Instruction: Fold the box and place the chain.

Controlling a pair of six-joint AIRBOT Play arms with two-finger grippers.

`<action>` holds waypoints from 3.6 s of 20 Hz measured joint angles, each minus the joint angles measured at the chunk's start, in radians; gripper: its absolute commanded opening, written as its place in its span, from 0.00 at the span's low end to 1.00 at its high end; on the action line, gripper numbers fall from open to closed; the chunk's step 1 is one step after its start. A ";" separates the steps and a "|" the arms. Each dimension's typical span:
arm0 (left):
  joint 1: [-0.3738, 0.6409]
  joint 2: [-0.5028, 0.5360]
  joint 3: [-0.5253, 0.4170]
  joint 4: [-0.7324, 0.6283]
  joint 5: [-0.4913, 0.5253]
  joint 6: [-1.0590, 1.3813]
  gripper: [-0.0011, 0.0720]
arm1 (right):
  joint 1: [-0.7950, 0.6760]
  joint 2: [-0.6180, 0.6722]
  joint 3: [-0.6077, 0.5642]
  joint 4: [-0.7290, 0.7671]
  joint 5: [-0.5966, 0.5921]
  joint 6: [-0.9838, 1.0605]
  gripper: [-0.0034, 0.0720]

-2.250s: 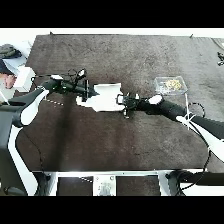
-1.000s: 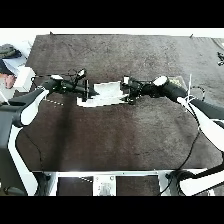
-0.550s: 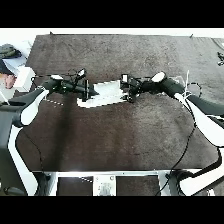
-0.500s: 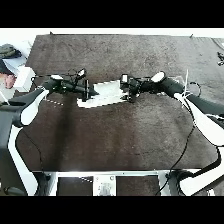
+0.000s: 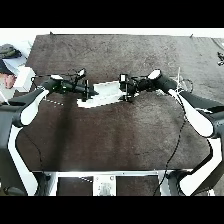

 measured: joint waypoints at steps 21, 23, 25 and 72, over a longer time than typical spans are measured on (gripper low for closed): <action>-0.001 0.000 0.000 0.000 0.000 -0.002 0.03 | -0.004 -0.051 0.011 0.049 0.113 0.015 0.83; -0.001 0.000 0.000 0.000 0.000 -0.002 0.03 | -0.010 -0.062 0.012 0.059 0.121 0.016 0.83; -0.001 0.000 0.000 0.000 0.000 -0.003 0.03 | -0.014 -0.073 0.012 0.069 0.132 0.016 0.83; 0.000 0.000 0.000 0.000 0.000 -0.003 0.03 | -0.013 -0.131 0.014 0.136 0.122 -0.018 0.57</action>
